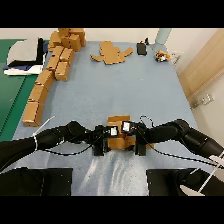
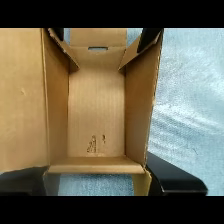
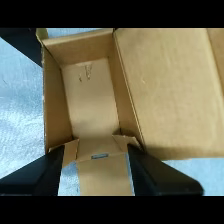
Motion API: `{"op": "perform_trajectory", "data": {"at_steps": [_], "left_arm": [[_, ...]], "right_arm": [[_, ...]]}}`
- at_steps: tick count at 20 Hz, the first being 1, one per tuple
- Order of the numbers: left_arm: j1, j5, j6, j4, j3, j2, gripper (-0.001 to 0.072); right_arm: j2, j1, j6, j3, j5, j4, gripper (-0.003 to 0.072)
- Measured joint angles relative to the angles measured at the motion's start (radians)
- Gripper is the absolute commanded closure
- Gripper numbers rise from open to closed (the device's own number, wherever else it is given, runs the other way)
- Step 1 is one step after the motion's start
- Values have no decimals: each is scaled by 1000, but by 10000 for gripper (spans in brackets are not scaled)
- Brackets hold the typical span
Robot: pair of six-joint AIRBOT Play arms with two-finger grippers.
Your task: Fold the box.
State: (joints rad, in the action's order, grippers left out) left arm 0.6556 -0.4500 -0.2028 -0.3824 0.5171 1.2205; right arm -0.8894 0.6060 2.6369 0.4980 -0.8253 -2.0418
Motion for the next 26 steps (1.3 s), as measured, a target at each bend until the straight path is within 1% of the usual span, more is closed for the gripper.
{"op": "perform_trajectory", "data": {"at_steps": [2, 3, 4, 5, 6, 8, 10, 13, 16, 18, 20, 22, 26], "left_arm": [[0, 0, 1, 1, 0, 0, 194], [0, 1, 1, 1, 0, 0, 194], [0, 1, 1, 1, 0, 0, 194], [0, 1, 1, 1, 0, 0, 194], [0, 3, 2, 2, 0, 0, 194], [0, 4, 2, 2, 0, 0, 194], [0, 5, 3, 2, 0, 0, 194], [0, 5, 3, 2, 0, 0, 194], [0, 4, 2, 2, 0, 0, 194], [0, 3, 2, 2, 0, 0, 194], [0, 3, 2, 2, 0, 0, 194], [0, 3, 1, 2, 0, 0, 194], [0, 2, 1, 2, 0, 0, 194]], "right_arm": [[-2, 0, 3, -2, 6, -3, 46], [-2, 0, 5, -2, 8, -4, 69], [-2, 0, 5, -2, 9, -3, 312], [-2, 0, 8, -2, 10, -3, 609], [0, 1, 4, -2, 3, 2, 678], [13, 1, -89, 8, -21, 63, 679], [39, 0, -318, 32, -55, 186, 679], [105, -5, -667, 75, -134, 422, 679], [168, -50, -985, 90, -230, 654, 679], [183, -121, -1127, 76, -290, 723, 679], [177, -203, -1200, 47, -319, 692, 680], [158, -262, -1208, 17, -323, 587, 681], [112, -314, -1144, -43, -264, 373, 682]]}}
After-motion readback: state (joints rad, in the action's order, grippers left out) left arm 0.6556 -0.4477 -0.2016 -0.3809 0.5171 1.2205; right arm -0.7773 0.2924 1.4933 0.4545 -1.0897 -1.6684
